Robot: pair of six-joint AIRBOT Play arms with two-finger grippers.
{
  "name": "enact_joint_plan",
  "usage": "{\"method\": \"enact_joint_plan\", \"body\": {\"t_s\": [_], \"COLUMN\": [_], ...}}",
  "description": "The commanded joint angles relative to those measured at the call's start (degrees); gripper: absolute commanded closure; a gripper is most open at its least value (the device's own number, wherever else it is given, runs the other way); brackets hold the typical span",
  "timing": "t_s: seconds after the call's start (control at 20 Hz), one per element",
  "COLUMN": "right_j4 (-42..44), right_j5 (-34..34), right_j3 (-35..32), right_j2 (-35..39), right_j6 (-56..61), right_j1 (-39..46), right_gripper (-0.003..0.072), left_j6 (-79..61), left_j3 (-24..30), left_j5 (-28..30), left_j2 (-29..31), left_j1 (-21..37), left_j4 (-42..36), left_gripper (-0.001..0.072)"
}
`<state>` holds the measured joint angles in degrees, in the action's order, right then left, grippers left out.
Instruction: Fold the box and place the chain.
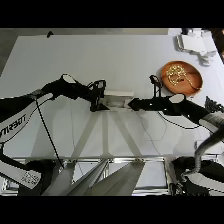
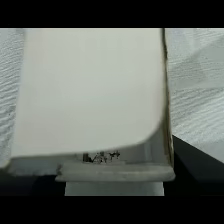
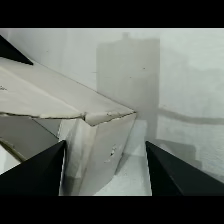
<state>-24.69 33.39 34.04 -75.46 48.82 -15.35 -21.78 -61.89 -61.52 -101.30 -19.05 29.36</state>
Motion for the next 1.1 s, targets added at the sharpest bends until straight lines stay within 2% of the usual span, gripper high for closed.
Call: {"method": "enact_joint_plan", "body": {"t_s": [0.0,0.15,0.3,0.4,0.7,0.75,0.9,1.05], "right_j4": [-2.4,-6.3,-10.6,-15.5,-47.0,-52.6,-65.4,-73.3], "right_j5": [-0.4,5.2,5.3,3.5,-1.8,-1.5,3.2,9.7], "right_j3": [0.2,3.0,7.3,9.7,11.3,11.6,14.4,18.2], "right_j2": [0.1,0.1,0.1,0.0,-0.8,-1.2,-3.3,-5.4], "right_j6": [2.4,2.2,5.3,14.8,48.2,52.8,62.6,67.6], "right_j1": [-0.3,-2.7,-5.6,-7.6,-13.2,-14.0,-15.8,-17.4], "right_gripper": [0.0161,0.0084,0.0085,0.0085,0.0119,0.016,0.0178,0.0183], "left_j6": [0.0,0.0,0.0,0.0,0.0,0.0,0.0,0.0], "left_j3": [0.0,0.0,0.0,0.0,0.0,0.0,0.0,0.0], "left_j5": [0.0,0.0,0.0,0.0,0.0,0.0,0.0,0.0], "left_j2": [0.0,0.0,0.0,0.0,0.0,0.0,0.0,0.0], "left_j1": [0.0,0.0,0.0,0.0,0.0,0.0,0.0,0.0], "left_j4": [0.0,0.0,0.0,0.0,0.0,0.0,0.0,0.0], "left_gripper": [0.0551,0.0551,0.0551,0.0551,0.0551,0.0551,0.0551,0.0551]}}
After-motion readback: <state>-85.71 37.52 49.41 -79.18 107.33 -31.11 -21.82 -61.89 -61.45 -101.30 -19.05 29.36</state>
